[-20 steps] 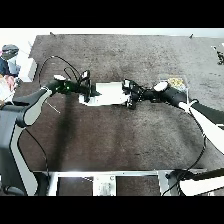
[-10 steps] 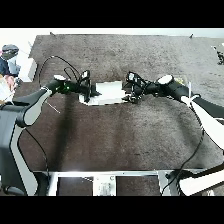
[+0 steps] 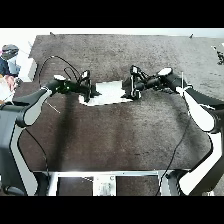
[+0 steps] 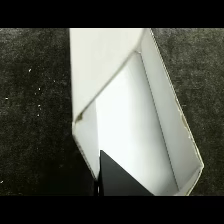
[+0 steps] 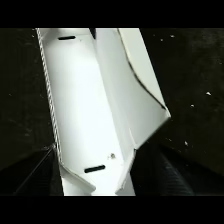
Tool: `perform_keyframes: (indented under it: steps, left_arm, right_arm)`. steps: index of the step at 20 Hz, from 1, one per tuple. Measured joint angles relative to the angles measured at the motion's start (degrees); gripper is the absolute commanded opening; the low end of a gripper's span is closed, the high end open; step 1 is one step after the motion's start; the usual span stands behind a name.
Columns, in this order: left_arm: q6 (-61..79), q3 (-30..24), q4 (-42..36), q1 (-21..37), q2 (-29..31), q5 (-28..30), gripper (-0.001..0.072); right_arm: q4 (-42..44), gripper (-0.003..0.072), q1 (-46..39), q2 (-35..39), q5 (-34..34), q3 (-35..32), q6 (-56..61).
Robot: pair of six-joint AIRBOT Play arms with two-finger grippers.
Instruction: Fold the box and place the chain.
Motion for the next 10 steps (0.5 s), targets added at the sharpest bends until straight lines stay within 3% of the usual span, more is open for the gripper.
perform_keyframes:
  steps: [5,10]
  left_arm:
    - [0.02,0.00,0.00,0.02,0.00,-0.02,0.0013]
    - [0.02,0.00,0.02,0.02,0.00,-0.04,0.0013]
  right_arm:
    - [-1.33,0.0707,0.55,-3.65,5.03,3.21,1.90]
    - [-3.93,0.0707,1.81,-4.55,4.04,3.80,2.43]
